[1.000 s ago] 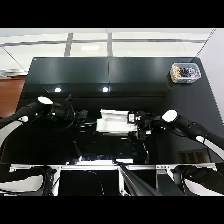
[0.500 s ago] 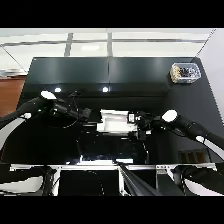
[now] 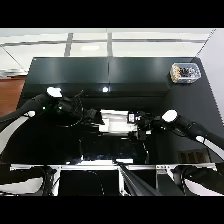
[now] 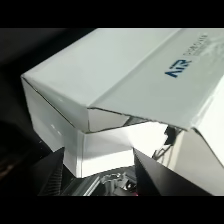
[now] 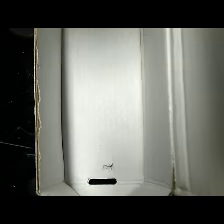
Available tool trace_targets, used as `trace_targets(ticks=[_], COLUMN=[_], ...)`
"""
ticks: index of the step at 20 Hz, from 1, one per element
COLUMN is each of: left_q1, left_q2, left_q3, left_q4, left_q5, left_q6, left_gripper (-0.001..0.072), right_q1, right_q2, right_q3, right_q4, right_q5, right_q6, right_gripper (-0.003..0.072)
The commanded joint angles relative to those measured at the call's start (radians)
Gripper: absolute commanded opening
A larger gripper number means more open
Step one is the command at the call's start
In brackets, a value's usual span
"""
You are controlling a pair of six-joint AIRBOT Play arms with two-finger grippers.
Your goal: Fold the box and place the chain.
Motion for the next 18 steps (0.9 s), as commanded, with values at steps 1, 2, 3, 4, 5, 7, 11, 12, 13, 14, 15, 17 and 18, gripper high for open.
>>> trace_targets(ticks=[1,2,3,4,5,7,11,12,13,14,15,17,18], left_q1=[-0.043,-0.06,-0.08,-0.1,-0.12,-0.151,-0.181,-0.185,-0.186,-0.189,-0.19,-0.203,-0.206], left_q2=[0.0,0.0,0.0,0.0,0.0,0.0,0.0,0.0,0.0,0.0,0.0,0.0,0.0], left_q3=[0.065,0.081,0.094,0.103,0.11,0.116,0.12,0.12,0.12,0.12,0.12,0.12,0.12], left_q4=[0.153,0.178,0.197,0.207,0.211,0.212,0.241,0.253,0.257,0.256,0.258,0.265,0.282], left_q5=[0.024,0.034,0.047,0.057,0.072,0.102,0.122,0.122,0.126,0.13,0.135,0.159,0.171], left_q6=[-0.139,-0.169,-0.201,-0.225,-0.248,-0.28,-0.333,-0.349,-0.35,-0.351,-0.361,-0.378,-0.397], left_gripper=[0.0496,0.0496,0.0496,0.0496,0.0496,0.0496,0.0496,0.0496,0.0496,0.0496,0.0496,0.0496,0.0496], right_q1=[0.001,0.001,0.001,0.001,0.001,0.001,0.001,0.001,0.001,0.001,0.001,0.001,0.001], right_q2=[0.0,0.0,0.0,0.0,0.0,0.0,0.0,0.0,0.0,0.0,0.0,0.0,0.0], right_q3=[0.0,0.0,0.0,0.0,0.0,0.0,0.0,0.0,0.0,0.0,0.0,0.0,0.0], right_q4=[0.0,0.0,0.0,0.0,0.0,0.0,0.0,0.0,0.0,0.0,0.0,0.0,0.0], right_q5=[0.0,0.0,0.0,0.0,0.0,0.0,0.0,0.0,0.0,0.0,0.0,0.0,0.0], right_q6=[0.0,0.0,0.0,0.0,0.0,0.0,0.0,0.0,0.0,0.0,0.0,0.0,0.0], right_gripper=[0.018,0.018,0.0181,0.018,0.018,0.018,0.018,0.018,0.018,0.018,0.018,0.018,0.018])
